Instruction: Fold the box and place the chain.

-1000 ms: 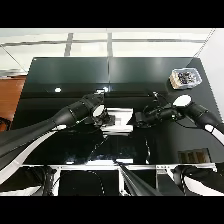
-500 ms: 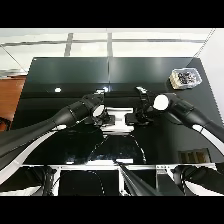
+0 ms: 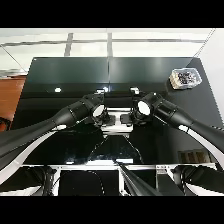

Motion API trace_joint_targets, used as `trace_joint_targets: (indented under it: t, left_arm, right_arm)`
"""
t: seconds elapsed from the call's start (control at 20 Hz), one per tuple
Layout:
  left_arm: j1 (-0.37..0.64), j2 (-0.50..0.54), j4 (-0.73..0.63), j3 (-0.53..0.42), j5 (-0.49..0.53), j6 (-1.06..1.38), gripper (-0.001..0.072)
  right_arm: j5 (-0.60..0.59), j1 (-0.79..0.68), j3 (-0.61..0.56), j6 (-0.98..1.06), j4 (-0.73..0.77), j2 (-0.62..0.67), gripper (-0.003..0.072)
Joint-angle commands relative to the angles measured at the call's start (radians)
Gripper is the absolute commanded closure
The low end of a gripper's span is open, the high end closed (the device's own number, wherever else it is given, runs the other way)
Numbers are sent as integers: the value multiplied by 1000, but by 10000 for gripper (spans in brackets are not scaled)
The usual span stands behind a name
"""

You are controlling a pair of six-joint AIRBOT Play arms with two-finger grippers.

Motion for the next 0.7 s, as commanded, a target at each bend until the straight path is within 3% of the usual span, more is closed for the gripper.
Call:
trace_joint_targets:
  t: [0.0,0.4,0.5,0.55,0.6,0.65]
  left_arm:
    - [0,-1,0,0,0,0,682]
    - [0,-1,0,0,0,-1,682]
    - [0,-1,0,0,0,0,682]
    - [0,-1,0,0,0,0,682]
    - [0,-1,0,0,0,0,682]
    - [0,-1,0,0,0,0,682]
  right_arm:
    - [27,11,7,108,-34,-14,329]
    - [43,36,22,130,-18,-82,330]
    - [43,35,22,132,-18,-82,502]
    - [40,36,22,133,-17,-82,535]
    - [38,36,22,130,-9,-82,672]
    - [32,36,22,130,-4,-82,672]
